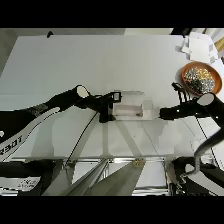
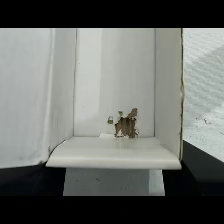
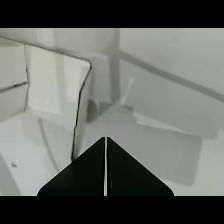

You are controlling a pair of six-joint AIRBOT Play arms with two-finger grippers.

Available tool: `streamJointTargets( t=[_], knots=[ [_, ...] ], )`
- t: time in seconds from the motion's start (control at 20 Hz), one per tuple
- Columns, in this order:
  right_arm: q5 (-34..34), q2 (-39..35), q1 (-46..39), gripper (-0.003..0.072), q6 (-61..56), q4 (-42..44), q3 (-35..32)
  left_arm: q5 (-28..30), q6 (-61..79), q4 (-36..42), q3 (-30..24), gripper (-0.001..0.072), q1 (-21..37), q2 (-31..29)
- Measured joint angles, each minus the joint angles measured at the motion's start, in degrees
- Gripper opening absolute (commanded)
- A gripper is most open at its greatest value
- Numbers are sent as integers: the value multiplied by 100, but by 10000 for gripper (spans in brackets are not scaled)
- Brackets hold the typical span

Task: Fold the box and place the chain.

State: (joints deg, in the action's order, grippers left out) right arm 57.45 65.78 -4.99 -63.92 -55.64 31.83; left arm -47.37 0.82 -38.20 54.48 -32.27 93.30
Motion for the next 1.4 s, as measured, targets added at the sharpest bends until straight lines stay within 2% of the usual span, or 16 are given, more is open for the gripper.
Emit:
streamJointTargets(
  t=[0.2, 0.4, 0.5, 0.65, 0.7, 0.75, 1.2, 1.25, 1.3, 1.4],
  knots=[
    [-216, 540, 304, 9, 332, 774, -35, 0, 0, 0, 0, 17, 0, 0],
    [-361, 723, 485, 15, 509, 1178, -42, 0, 0, 0, 0, 17, 0, 0],
    [-389, 667, 516, 108, 546, 1283, -33, 0, 0, 0, 0, 17, 0, 0],
    [-431, 455, 538, 123, 570, 1368, 37, 0, 0, 0, 0, 17, 0, 0],
    [-444, 380, 542, 145, 577, 1379, 63, 0, 0, 0, 0, 17, 0, 0],
    [-448, 317, 544, 201, 584, 1392, 81, 0, 0, 0, 0, 17, 0, 0],
    [-129, 118, 811, 209, 426, 1408, 424, 0, 0, -2, 0, 17, 0, 0],
    [-103, 116, 872, 232, 380, 1405, 455, 0, 0, -2, 0, 17, 0, 0],
    [-76, 116, 918, 296, 343, 1381, 479, 0, 0, -2, 0, 17, 0, 0],
    [-35, 116, 973, 313, 216, 1298, 509, 0, 0, -2, 0, 17, 0, 0]
  ],
)
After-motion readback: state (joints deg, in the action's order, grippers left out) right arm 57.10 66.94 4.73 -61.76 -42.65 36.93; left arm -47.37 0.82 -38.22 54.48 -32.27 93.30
